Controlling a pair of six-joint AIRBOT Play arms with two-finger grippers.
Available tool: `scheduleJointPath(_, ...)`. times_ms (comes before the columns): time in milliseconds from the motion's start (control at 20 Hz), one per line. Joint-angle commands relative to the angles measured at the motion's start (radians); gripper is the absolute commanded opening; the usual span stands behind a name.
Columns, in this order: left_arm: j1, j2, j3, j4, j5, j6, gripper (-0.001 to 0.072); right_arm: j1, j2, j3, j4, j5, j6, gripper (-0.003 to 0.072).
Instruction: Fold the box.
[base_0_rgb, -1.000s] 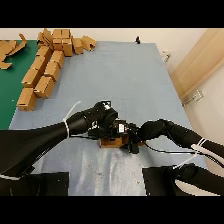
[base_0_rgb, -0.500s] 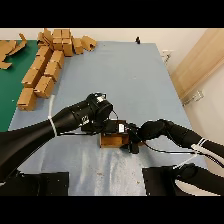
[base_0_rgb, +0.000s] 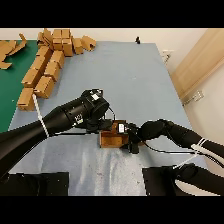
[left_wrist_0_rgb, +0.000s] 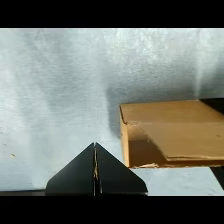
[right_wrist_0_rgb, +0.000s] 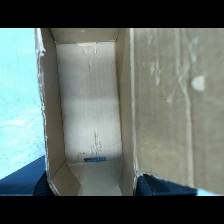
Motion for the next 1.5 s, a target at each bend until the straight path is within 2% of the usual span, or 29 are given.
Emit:
scheduleJointPath(0,0.0,0.009,-0.002,0.093,-0.018,0.071,0.0011,0.0,0.0,0.0,-0.001,0.0,-0.001,0.0491)
scheduleJointPath(100,0.008,0.051,-0.035,0.097,0.006,0.209,0.0011,0.0,0.0,0.0,-0.001,-0.001,-0.001,0.0492)
scheduleJointPath(200,0.063,0.127,-0.129,0.091,0.028,0.346,0.0011,0.0,0.0,0.0,-0.002,0.0,-0.001,0.0492)
scheduleJointPath(300,0.188,0.183,-0.252,0.079,0.054,0.527,0.0011,0.0,0.0,0.0,-0.001,0.0,-0.001,0.0492)
scheduleJointPath(400,0.348,0.188,-0.329,0.016,0.174,0.755,0.0011,0.0,0.0,0.0,-0.002,0.001,-0.001,0.0492)
scheduleJointPath(500,0.516,0.167,-0.352,-0.18,0.36,1.04,0.0011,0.0,0.0,0.0,-0.002,0.0,-0.001,0.0492)
scheduleJointPath(600,0.656,0.124,-0.346,-0.439,0.519,1.378,0.0012,0.0,0.0,0.0,-0.002,0.0,-0.001,0.0491)
scheduleJointPath(650,0.708,0.096,-0.34,-0.547,0.596,1.538,0.0013,0.0,0.0,0.0,-0.002,0.0,-0.001,0.0492)
scheduleJointPath(750,0.763,0.046,-0.325,-0.661,0.721,1.769,0.0013,0.0,0.0,0.0,-0.002,0.0,-0.001,0.0492)
scheduleJointPath(850,0.759,0.017,-0.311,-0.711,0.732,1.928,0.0012,0.0,0.0,0.0,-0.009,0.0,-0.001,0.0492)
scheduleJointPath(900,0.744,0.014,-0.313,-0.746,0.697,2.005,0.0012,0.0,0.0,0.0,-0.01,0.0,-0.001,0.0491)
scheduleJointPath(1050,0.672,0.04,-0.356,-0.849,0.463,2.212,0.001,0.0,0.0,0.0,-0.013,0.001,-0.001,0.0491)
scheduleJointPath(1100,0.643,0.068,-0.41,-0.874,0.454,2.266,0.001,0.0,0.0,0.0,-0.013,0.001,-0.001,0.0491)
scheduleJointPath(1250,0.584,0.167,-0.607,-1.007,0.564,2.516,0.0012,0.0,0.0,-0.001,-0.013,0.01,-0.001,0.0491)
scheduleJointPath(1300,0.57,0.185,-0.652,-1.045,0.583,2.618,0.0013,0.0,0.0,0.0,-0.013,0.011,-0.001,0.0491)
scheduleJointPath(1400,0.545,0.189,-0.682,-1.054,0.554,2.713,0.0016,0.0,0.0,0.0,-0.013,0.018,-0.001,0.0492)
scheduleJointPath(1450,0.531,0.189,-0.681,-1.056,0.552,2.712,0.0246,0.0,0.0,0.0,-0.013,0.02,-0.001,0.0491)
